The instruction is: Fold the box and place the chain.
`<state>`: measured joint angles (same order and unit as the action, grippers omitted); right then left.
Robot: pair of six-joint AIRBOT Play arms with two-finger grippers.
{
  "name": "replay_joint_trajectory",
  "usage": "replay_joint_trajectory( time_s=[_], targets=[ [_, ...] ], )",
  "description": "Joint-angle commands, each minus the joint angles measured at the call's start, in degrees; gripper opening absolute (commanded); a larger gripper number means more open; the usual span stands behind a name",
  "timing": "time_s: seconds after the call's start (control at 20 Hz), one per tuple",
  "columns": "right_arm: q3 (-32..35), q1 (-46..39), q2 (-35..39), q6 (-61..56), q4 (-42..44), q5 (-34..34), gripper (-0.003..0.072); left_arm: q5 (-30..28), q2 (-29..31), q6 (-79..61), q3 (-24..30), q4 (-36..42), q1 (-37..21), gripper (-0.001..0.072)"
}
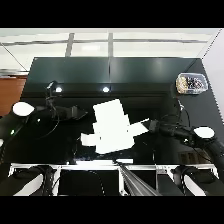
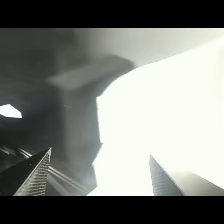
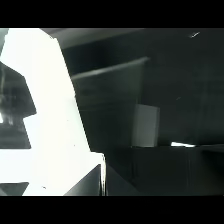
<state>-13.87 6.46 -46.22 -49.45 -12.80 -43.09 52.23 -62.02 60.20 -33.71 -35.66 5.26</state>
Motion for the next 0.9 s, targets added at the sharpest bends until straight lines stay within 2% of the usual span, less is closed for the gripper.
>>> replay_joint_trajectory(
  time_s=[0.0,0.2,0.35,0.5,0.7,0.85],
  targets=[
    [0.55,5.18,0.39,-0.04,1.25,3.26,0.0014,15.52,-15.67,-7.28,-7.74,7.23,-0.26,0.0705],
    [0.55,5.20,0.39,-0.04,1.31,3.02,0.0014,17.38,-24.09,-5.03,-11.52,5.88,0.35,0.0705],
    [0.52,5.20,0.39,0.00,1.40,2.84,0.0015,17.51,-25.07,-4.31,-11.76,2.14,0.35,0.0705],
    [0.52,5.20,0.39,0.02,1.40,2.93,0.0015,19.26,-25.40,-7.65,-11.76,2.51,1.33,0.0705],
    [0.50,5.20,0.39,-0.02,1.84,2.25,0.0015,21.86,-28.30,-16.70,-11.76,8.81,6.86,0.0704],
    [0.48,5.20,0.39,-0.02,1.81,1.97,0.0015,22.47,-29.94,-19.65,-11.93,7.37,9.62,0.0701]
  ],
)
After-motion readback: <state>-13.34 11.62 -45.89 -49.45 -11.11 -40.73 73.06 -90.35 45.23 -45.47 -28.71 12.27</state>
